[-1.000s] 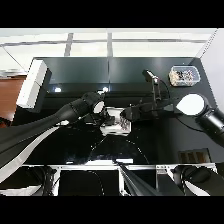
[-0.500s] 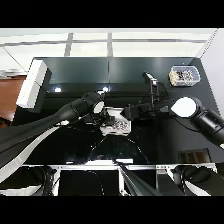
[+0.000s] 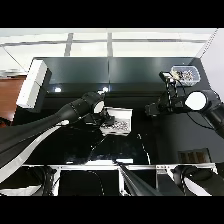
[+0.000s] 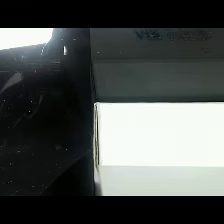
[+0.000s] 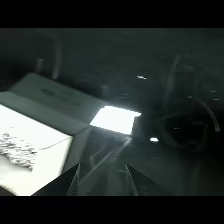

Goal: Fold the box and place the chain.

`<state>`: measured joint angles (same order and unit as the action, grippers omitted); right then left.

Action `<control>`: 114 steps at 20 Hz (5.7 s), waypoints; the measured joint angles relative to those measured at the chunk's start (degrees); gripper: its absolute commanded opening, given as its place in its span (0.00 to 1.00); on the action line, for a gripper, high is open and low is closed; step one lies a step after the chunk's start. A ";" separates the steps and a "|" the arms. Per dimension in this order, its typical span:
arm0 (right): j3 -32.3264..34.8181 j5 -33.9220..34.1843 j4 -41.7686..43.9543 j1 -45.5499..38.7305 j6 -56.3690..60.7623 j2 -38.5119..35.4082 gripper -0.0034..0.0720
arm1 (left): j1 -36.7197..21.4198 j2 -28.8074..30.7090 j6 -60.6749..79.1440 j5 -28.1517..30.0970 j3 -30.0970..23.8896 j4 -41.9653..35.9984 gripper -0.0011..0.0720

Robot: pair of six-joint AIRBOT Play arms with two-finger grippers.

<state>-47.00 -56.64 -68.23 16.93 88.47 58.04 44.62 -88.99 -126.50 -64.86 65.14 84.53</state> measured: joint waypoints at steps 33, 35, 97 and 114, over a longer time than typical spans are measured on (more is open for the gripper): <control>0.07 2.60 -1.44 -0.72 6.29 -0.02 0.51 | -34.34 20.00 107.56 5.27 -33.94 -44.74 1.00; 0.07 2.73 -1.07 -0.72 6.84 0.00 0.51 | -33.33 18.84 122.22 5.27 -33.79 -46.77 1.00; 0.07 4.39 20.15 10.78 -72.87 9.29 0.53 | -21.09 7.93 145.24 11.98 -22.86 -52.02 0.68; 1.62 4.31 19.93 11.02 -70.99 9.49 0.56 | -21.09 7.93 145.35 12.04 -22.86 -52.02 0.68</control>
<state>-45.39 -52.34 -48.29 27.94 17.47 67.53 23.53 -81.06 18.85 -52.82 42.28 32.51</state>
